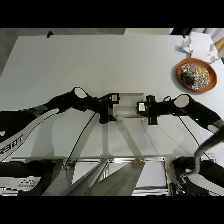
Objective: Fold the box and place the chain.
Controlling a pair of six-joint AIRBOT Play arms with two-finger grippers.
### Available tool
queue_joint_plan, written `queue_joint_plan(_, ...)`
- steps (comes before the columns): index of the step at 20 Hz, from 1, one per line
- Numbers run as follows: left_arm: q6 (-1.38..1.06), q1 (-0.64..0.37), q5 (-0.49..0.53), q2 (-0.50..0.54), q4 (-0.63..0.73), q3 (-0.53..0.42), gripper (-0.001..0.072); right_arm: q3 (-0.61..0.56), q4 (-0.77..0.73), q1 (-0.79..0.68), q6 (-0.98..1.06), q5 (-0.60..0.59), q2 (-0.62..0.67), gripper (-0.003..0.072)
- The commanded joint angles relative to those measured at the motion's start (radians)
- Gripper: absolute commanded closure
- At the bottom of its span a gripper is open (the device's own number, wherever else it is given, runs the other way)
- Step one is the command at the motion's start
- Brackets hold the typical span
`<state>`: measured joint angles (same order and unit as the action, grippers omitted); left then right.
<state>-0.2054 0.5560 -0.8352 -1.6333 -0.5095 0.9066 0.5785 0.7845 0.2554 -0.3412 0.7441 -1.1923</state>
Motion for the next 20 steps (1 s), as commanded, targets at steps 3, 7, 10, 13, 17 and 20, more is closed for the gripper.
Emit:
queue_joint_plan(3,0.000,-0.001,0.001,0.001,0.000,0.000,0.0503,0.000,-0.060,0.019,-0.008,-0.008,-0.005,0.0573)
queue_joint_plan(7,0.000,-0.001,0.001,0.001,0.000,0.000,0.0503,0.000,-0.059,0.019,-0.008,-0.011,-0.005,0.0338)
queue_joint_plan(10,0.000,-0.001,0.001,0.001,0.000,0.000,0.0503,0.000,-0.059,0.019,-0.008,-0.012,-0.005,0.0338)
queue_joint_plan(13,0.000,-0.001,0.001,0.001,0.000,0.000,0.0503,0.000,-0.045,0.019,0.013,-0.008,0.019,0.0274)
queue_joint_plan(17,0.000,-0.001,0.001,0.001,0.000,0.000,0.0503,0.000,0.089,-0.004,0.317,0.034,0.127,0.0432)
queue_joint_plan(20,0.000,-0.001,0.001,0.001,0.000,0.000,0.0503,0.000,0.146,-0.099,0.658,0.138,0.207,0.0543)
